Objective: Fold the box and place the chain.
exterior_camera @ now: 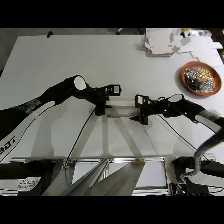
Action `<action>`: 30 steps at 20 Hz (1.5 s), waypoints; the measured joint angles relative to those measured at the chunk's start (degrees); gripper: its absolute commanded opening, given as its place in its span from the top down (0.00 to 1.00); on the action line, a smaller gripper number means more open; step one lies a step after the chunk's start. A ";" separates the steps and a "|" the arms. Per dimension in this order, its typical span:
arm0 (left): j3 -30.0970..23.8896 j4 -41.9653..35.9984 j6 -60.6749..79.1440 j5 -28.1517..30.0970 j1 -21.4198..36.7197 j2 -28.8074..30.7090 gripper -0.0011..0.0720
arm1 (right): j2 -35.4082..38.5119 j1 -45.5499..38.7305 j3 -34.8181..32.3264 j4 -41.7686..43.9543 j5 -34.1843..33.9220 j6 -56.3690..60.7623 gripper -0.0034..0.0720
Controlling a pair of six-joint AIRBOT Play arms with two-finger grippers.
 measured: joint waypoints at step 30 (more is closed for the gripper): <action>0.00 -0.70 1.29 0.39 0.02 -0.02 0.97 | -0.33 -0.02 0.02 -0.66 -0.57 0.00 0.35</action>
